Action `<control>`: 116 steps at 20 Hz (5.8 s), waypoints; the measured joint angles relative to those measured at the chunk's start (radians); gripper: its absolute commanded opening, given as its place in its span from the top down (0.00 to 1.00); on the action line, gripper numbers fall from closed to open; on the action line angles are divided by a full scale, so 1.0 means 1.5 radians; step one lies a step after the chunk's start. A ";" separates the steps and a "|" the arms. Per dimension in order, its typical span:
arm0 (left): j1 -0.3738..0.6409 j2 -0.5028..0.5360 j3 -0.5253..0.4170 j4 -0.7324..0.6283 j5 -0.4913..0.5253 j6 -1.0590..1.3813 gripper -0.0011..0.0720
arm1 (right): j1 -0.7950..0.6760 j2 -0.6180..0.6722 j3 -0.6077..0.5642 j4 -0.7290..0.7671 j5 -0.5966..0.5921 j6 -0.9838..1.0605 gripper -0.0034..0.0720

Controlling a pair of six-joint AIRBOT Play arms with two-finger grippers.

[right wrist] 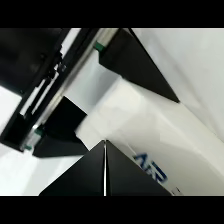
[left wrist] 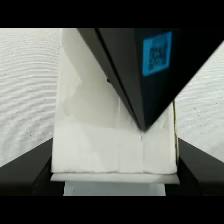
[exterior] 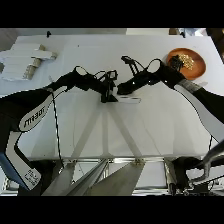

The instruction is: Fold the box and place the chain.

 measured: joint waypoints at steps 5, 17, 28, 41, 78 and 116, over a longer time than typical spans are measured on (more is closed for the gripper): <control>0.001 0.001 0.000 0.001 0.000 0.000 0.47 | -0.019 0.071 -0.002 0.007 -0.020 -0.065 0.94; 0.001 0.001 0.000 0.001 0.001 0.002 0.47 | -0.140 0.198 -0.202 0.119 -0.025 -0.168 0.94; 0.001 0.001 0.000 0.004 0.001 0.003 0.47 | -0.149 0.158 -0.285 0.161 -0.102 -0.184 0.94; 0.001 0.001 0.000 0.000 0.001 0.001 0.47 | -0.150 0.331 -0.289 0.172 -0.193 -0.201 0.94; 0.002 0.022 0.000 -0.001 0.001 -0.039 0.47 | -0.376 0.566 -0.289 -0.291 -0.134 0.091 0.94; 0.350 0.296 -0.039 0.459 0.344 -0.863 0.47 | -0.376 0.566 -0.289 -0.291 -0.134 0.091 0.94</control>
